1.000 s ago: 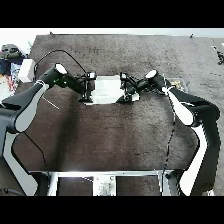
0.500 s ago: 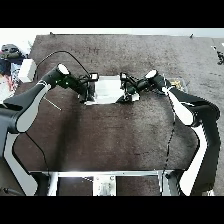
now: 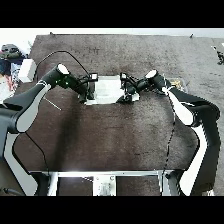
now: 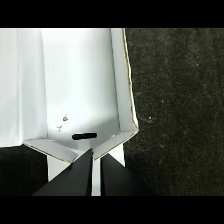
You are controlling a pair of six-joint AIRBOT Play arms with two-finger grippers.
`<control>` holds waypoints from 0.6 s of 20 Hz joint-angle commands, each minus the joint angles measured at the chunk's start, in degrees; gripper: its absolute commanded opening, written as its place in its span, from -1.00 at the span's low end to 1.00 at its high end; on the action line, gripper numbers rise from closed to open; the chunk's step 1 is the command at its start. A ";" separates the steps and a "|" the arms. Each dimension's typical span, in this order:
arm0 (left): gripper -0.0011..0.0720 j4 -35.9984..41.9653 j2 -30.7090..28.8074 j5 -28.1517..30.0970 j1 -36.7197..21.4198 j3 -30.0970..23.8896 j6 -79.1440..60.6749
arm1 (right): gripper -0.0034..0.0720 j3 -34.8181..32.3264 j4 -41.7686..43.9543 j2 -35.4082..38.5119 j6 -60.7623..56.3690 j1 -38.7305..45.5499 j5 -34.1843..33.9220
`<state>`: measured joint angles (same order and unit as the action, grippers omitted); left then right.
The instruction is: Fold the box and place the chain.
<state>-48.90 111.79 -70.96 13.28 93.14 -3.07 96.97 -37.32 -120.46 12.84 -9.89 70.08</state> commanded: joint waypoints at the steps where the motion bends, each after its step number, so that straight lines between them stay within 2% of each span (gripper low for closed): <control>1: -0.86 2.93 0.13 0.02 0.02 -0.02 -0.61 | 0.18 -0.02 0.02 -0.04 -0.02 -0.02 0.00; 12: -0.85 7.26 1.31 -0.72 0.02 -0.02 -2.45 | 0.18 -0.02 0.02 -0.04 -0.02 -0.02 0.00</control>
<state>-42.98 112.33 -71.05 13.30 93.14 -4.99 96.97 -37.32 -120.46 12.84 -9.89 70.06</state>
